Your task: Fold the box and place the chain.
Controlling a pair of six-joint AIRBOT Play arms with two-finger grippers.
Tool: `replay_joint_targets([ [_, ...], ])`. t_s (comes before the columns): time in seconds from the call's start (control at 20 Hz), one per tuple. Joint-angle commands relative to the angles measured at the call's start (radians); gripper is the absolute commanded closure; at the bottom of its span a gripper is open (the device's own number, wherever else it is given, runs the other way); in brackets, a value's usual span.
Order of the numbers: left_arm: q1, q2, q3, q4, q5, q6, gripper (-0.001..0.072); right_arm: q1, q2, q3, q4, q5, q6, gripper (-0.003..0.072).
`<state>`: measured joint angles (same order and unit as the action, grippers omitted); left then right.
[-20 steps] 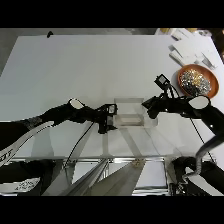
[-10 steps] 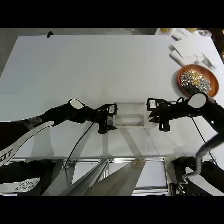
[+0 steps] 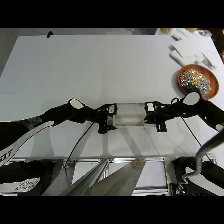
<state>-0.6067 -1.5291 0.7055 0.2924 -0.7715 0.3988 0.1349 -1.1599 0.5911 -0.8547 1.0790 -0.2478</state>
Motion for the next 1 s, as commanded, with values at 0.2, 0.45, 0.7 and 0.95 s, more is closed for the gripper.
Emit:
replay_joint_targets([
  [0.2, 0.001, 0.001, 0.000, 0.000, -0.003, 0.000, 0.0395, 0.053, -0.043, -0.002, 0.118, -0.063, -0.019, 0.0584],
  [0.45, 0.001, 0.001, 0.000, 0.000, -0.003, 0.000, 0.0395, 0.057, -0.043, -0.033, 0.132, -0.093, -0.017, 0.0352],
  [0.7, 0.001, 0.001, 0.000, 0.000, -0.003, 0.001, 0.0395, 0.057, -0.033, -0.042, 0.124, -0.089, 0.066, 0.0236],
  [0.95, 0.001, 0.001, 0.000, 0.000, -0.003, 0.000, 0.0395, 0.056, 0.126, -0.042, -0.026, -0.094, 0.386, 0.0668],
])
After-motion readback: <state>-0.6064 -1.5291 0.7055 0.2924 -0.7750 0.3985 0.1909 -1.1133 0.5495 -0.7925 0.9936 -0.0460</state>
